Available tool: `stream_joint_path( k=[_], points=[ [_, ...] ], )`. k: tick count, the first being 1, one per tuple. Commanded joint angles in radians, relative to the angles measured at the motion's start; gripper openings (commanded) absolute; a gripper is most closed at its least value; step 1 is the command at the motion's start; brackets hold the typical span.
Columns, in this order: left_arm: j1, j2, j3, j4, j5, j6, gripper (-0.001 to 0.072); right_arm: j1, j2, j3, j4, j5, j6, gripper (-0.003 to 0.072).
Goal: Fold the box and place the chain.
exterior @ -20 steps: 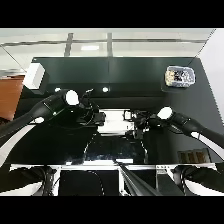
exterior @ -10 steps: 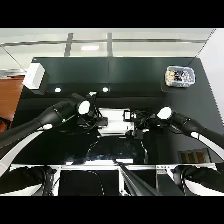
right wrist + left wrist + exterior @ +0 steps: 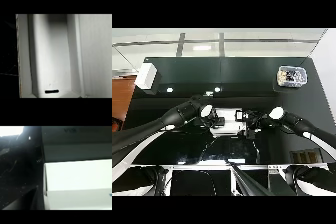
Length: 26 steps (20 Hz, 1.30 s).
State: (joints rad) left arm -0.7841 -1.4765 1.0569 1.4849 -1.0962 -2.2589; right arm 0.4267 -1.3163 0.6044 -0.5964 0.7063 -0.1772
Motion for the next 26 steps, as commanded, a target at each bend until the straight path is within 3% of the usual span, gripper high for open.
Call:
stream_joint_path(
  k=[1, 2, 4, 8, 9, 10, 11, 14, 16, 18, 19, 20, 26],
  points=[
    [-0.008, -0.014, 0.008, 0.007, -0.009, -0.016, 0.0277, -0.001, 0.000, 0.000, 0.001, 0.000, 0.000, 0.0299],
    [-0.008, -0.014, 0.010, 0.006, -0.007, -0.020, 0.0271, -0.001, 0.000, 0.000, 0.001, 0.000, 0.000, 0.0299],
    [-0.008, -0.014, 0.010, 0.006, -0.005, -0.023, 0.0025, -0.001, 0.000, 0.000, 0.001, 0.000, 0.000, 0.0299],
    [-0.008, -0.014, 0.010, 0.006, -0.003, -0.023, 0.0026, -0.001, 0.000, 0.000, 0.001, 0.000, 0.000, 0.0299],
    [-0.008, -0.014, 0.013, 0.006, -0.004, -0.023, 0.0081, -0.001, 0.000, 0.000, 0.001, 0.000, 0.000, 0.0299],
    [-0.008, -0.013, 0.018, 0.007, -0.004, -0.023, 0.0275, -0.001, 0.000, 0.000, 0.001, 0.000, 0.000, 0.0299],
    [-0.007, -0.014, 0.024, 0.007, -0.005, -0.023, 0.0411, -0.001, 0.000, 0.000, 0.001, 0.000, 0.000, 0.0299],
    [-0.006, -0.014, 0.035, 0.026, -0.006, -0.024, 0.0413, -0.001, 0.000, 0.000, 0.001, 0.000, 0.000, 0.0299],
    [-0.005, -0.017, 0.035, 0.026, -0.006, -0.024, 0.0392, -0.001, 0.000, 0.000, 0.001, 0.000, 0.000, 0.0299],
    [-0.005, -0.020, 0.035, 0.025, -0.009, -0.027, 0.0158, -0.001, 0.000, 0.000, 0.001, 0.000, 0.000, 0.0299],
    [-0.005, -0.020, 0.035, 0.025, -0.009, -0.027, 0.0069, -0.001, 0.000, 0.000, 0.001, 0.000, 0.000, 0.0299],
    [-0.005, -0.020, 0.035, 0.025, -0.009, -0.027, 0.0025, -0.001, 0.000, 0.000, 0.001, 0.000, 0.000, 0.0299],
    [-0.005, -0.020, 0.035, 0.021, -0.012, -0.027, 0.0026, -0.001, 0.000, 0.000, 0.002, -0.001, 0.000, 0.0298]
  ],
)
